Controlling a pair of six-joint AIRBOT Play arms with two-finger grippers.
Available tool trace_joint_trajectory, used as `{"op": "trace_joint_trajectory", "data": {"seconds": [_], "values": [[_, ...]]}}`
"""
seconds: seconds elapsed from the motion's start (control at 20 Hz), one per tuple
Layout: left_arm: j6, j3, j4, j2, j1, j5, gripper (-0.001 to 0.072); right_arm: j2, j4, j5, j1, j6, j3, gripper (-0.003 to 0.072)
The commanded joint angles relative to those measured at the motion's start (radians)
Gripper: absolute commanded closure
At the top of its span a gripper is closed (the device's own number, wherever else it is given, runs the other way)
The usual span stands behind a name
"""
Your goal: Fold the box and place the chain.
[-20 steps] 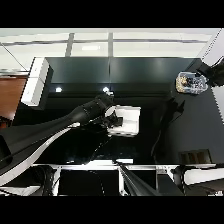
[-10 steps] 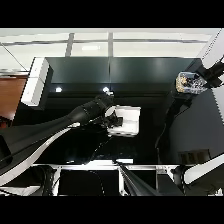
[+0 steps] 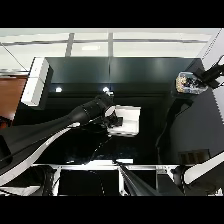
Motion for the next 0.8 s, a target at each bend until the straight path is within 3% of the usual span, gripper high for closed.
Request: {"op": "trace_joint_trajectory", "data": {"seconds": [0.0,0.35,0.75], "values": [[0.000,0.000,-0.006,0.000,0.000,0.001,0.0680,0.104,-0.002,0.008,0.000,-0.141,0.001,0.0669],[0.000,0.000,-0.006,0.000,0.000,0.001,0.0680,0.492,0.079,0.076,0.003,-0.334,0.001,0.0670],[0.000,0.000,-0.006,0.000,0.000,0.001,0.0680,0.846,0.510,0.133,0.009,-0.483,0.000,0.0672]]}}
